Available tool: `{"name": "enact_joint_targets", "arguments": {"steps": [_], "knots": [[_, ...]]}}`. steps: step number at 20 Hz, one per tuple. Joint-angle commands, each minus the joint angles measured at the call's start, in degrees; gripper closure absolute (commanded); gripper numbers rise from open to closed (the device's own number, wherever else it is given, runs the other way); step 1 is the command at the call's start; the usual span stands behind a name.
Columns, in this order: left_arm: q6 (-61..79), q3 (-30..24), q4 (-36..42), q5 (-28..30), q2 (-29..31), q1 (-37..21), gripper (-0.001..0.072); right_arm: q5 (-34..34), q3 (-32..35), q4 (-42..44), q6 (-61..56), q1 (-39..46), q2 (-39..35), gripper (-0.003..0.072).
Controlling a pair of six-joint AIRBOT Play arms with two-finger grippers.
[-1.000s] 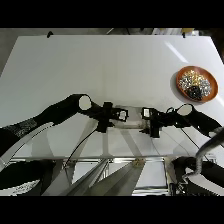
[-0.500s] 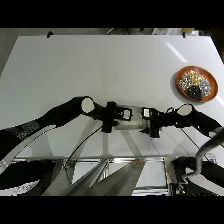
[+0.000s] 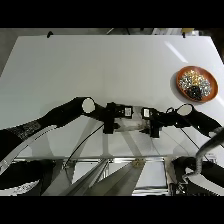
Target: Fold the box and place the chain.
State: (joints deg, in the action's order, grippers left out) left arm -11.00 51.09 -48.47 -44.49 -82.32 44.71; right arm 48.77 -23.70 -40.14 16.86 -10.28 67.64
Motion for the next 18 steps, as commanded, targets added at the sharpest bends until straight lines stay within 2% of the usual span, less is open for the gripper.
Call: {"name": "enact_joint_targets", "arguments": {"steps": [1, 2, 3, 4, 5, 7, 10, 11, 13, 15, 18], "knots": [[-3.82, -0.02, -0.22, -1.01, 0.11, 0.02, 0.0265, 0.04, 0.02, 0.02, -0.09, 0.00, -0.02, 0.0345], [-6.10, -0.02, -0.33, -2.05, 0.52, 0.02, 0.0289, 0.04, 0.02, 0.02, -0.09, 0.00, -0.02, 0.0345], [-8.85, -0.02, -0.79, -3.43, 1.33, -0.11, 0.0402, 0.04, 0.02, 0.02, -0.11, 0.00, -0.02, 0.0345], [-12.50, -0.02, -2.29, -5.35, 2.54, -0.52, 0.0601, 0.04, 0.02, 0.02, -0.11, 0.00, -0.02, 0.0345], [-16.24, -0.02, -4.48, -7.98, 4.15, -1.25, 0.0705, 0.04, 0.02, 0.02, -0.11, 0.00, -0.02, 0.0345], [-28.55, -0.02, -9.86, -12.96, 7.65, -3.19, 0.0708, 0.04, 0.02, 0.02, -0.09, 0.00, -0.02, 0.0345], [-57.07, -0.02, -22.23, -17.62, 12.81, -7.76, 0.0708, 0.04, 0.02, 0.02, -0.11, 0.00, -0.02, 0.0345], [-63.93, -0.02, -24.11, -19.47, 14.14, -9.64, 0.0708, 0.04, 0.02, 0.02, -0.09, 0.00, -0.02, 0.0345], [-74.16, -0.09, -22.82, -22.01, 15.69, -13.97, 0.0707, 0.04, 0.02, 0.02, -0.09, 0.00, -0.02, 0.0345], [-76.56, -1.44, -22.12, -21.70, 16.04, -17.77, 0.0708, 0.04, 0.02, 0.02, -0.11, 0.00, -0.02, 0.0345], [-80.76, -7.78, -21.94, -15.28, 16.06, -22.10, 0.0707, 0.04, 0.02, 0.02, -0.11, 0.00, -0.02, 0.0345]]}}
